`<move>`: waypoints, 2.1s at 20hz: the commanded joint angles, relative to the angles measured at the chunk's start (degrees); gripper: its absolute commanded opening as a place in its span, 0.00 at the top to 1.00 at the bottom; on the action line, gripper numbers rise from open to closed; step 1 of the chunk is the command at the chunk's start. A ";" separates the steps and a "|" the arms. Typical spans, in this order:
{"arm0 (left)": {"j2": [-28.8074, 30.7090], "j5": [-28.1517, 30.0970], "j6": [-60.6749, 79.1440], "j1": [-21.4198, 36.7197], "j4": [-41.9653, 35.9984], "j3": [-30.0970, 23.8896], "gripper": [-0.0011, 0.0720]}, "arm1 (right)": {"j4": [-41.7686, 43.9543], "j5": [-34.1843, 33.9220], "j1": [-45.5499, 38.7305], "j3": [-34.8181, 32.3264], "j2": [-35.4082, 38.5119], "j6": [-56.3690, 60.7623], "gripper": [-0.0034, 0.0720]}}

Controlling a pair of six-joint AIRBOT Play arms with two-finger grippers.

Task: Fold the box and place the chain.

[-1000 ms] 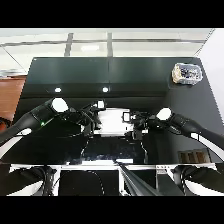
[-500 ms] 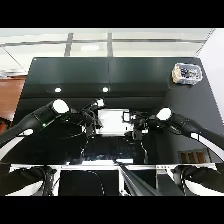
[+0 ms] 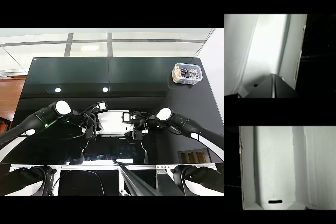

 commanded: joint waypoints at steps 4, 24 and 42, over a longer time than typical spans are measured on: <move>6.54 -2.69 -9.14 4.09 8.94 1.03 0.95 | 0.07 -0.02 0.02 0.04 -0.04 0.07 0.63; -2.16 -12.96 -50.27 30.51 -6.84 -9.94 0.95 | 0.07 -0.02 0.02 0.04 -0.04 0.07 0.63; -4.50 -14.53 -39.60 22.45 -13.90 -3.63 0.15 | 0.07 -0.02 0.02 0.04 -0.04 0.07 0.63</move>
